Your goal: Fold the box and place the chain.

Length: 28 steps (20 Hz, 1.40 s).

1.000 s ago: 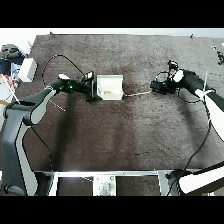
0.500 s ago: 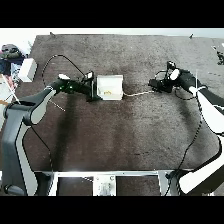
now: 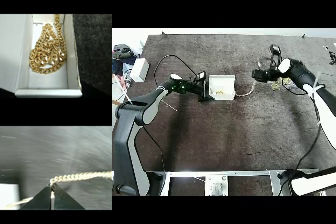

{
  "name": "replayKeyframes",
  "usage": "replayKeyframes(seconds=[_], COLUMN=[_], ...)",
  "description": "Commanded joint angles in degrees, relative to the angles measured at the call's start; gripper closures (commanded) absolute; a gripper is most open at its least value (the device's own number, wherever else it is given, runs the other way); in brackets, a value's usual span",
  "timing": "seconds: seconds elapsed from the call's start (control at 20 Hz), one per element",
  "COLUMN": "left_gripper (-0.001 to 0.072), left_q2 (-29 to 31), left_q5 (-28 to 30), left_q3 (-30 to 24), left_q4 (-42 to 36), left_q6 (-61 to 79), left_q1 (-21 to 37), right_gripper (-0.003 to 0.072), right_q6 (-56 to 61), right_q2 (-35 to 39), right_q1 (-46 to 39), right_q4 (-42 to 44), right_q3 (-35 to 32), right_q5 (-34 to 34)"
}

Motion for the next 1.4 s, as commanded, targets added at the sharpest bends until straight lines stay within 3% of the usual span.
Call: replayKeyframes(seconds=[0.0, 0.3, 0.55, 0.8, 1.15, 1.25, 1.35], left_gripper=[0.0424, 0.0424, 0.0424, 0.0424, 0.0424, 0.0424, 0.0424], left_q2=[0.0, 0.0, 0.0, 0.0, 0.0, 0.0, 0.0], left_q5=[0.0, 0.0, 0.0, 0.0, 0.0, 0.0, 0.0], left_q3=[0.0, 0.0, 0.0, 0.0, 0.0, 0.0, 0.0], left_q4=[0.0, 0.0, 0.0, 0.0, 0.0, 0.0, 0.0], left_q6=[0.0, 0.0, 0.0, 0.0, 0.0, 0.0, 0.0], left_q1=[0.0, 0.0, 0.0, 0.0, 0.0, 0.0, 0.0], right_gripper=[0.0675, 0.0675, 0.0675, 0.0674, 0.0673, 0.0393, 0.0393], right_q6=[-1.9, -3.0, -4.2, -4.2, -3.7, -3.8, -3.5], right_q2=[6.7, 13.8, 14.1, 11.4, 3.2, 1.7, 1.6], right_q1=[4.9, 12.7, 18.0, 20.2, 20.5, 20.3, 19.3], right_q4=[0.6, 0.7, 0.7, 0.7, 1.3, 0.1, -3.6], right_q3=[0.0, 0.1, 3.1, 3.1, 2.8, 2.8, 2.8], right_q5=[-0.8, -7.3, -9.1, -8.9, -3.3, -2.9, -2.5])
